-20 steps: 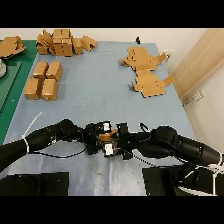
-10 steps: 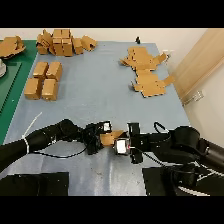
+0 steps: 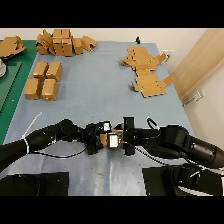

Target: Fold the box.

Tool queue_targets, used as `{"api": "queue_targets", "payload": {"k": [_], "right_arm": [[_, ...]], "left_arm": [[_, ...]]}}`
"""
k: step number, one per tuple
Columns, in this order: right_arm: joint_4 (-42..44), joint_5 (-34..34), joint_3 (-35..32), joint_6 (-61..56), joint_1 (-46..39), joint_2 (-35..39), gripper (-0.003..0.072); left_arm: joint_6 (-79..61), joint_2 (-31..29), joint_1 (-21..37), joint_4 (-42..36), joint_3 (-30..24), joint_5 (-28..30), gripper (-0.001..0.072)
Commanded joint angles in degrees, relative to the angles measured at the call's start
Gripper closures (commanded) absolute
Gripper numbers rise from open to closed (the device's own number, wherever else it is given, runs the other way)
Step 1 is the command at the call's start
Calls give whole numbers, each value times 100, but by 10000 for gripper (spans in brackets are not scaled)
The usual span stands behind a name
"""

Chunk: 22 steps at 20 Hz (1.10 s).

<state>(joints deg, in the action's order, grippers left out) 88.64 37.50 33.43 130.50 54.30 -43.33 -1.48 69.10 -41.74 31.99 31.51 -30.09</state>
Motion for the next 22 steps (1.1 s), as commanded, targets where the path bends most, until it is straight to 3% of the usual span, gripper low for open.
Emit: {"api": "queue_targets", "payload": {"k": [1, 5, 22], "right_arm": [[-4, -321, 7, -17, 2, -356, 261], [378, -304, 7, -15, 2, -315, 261], [396, -155, 7, 310, 46, -522, 231]], "left_arm": [[0, 2, -4, 2, -2, -2, 193], [0, 2, -4, 2, -2, 0, 192], [0, 2, -7, 0, -2, -2, 192]]}}
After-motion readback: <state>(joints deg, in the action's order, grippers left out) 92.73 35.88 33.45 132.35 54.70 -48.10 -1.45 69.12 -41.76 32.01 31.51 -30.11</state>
